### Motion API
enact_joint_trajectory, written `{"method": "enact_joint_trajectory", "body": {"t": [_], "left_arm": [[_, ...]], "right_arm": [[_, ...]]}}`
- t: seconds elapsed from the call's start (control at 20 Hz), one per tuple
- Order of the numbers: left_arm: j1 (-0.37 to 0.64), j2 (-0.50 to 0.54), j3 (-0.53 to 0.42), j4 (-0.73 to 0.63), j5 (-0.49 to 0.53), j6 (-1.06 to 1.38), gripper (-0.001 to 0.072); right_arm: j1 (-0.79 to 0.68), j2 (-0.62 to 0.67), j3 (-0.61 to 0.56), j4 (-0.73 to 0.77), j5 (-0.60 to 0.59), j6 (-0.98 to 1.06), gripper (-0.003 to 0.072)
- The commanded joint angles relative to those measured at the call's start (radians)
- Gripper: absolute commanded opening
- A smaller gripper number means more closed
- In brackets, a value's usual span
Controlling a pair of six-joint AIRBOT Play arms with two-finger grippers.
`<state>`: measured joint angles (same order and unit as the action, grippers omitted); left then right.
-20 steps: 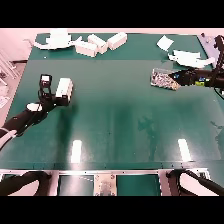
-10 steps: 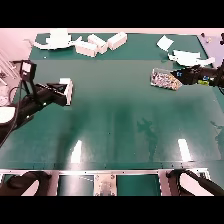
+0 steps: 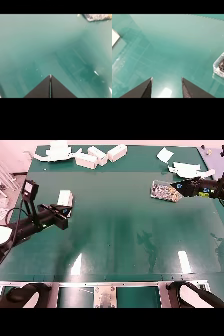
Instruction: Fold the box and place the chain.
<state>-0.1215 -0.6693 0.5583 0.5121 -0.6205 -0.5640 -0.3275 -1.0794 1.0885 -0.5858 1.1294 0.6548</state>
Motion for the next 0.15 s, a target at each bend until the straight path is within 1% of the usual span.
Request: {"method": "enact_joint_trajectory", "body": {"t": [0.0,0.1], "left_arm": [[0.001,0.003,-0.014,0.011,0.011,-0.013,0.0019],[0.001,0.003,-0.014,0.011,0.01,-0.012,0.002]], "right_arm": [[0.0,0.001,0.0,0.0,0.0,0.0,0.0448],[0.0,0.001,0.0,0.0,0.0,0.0,0.0447]]}}
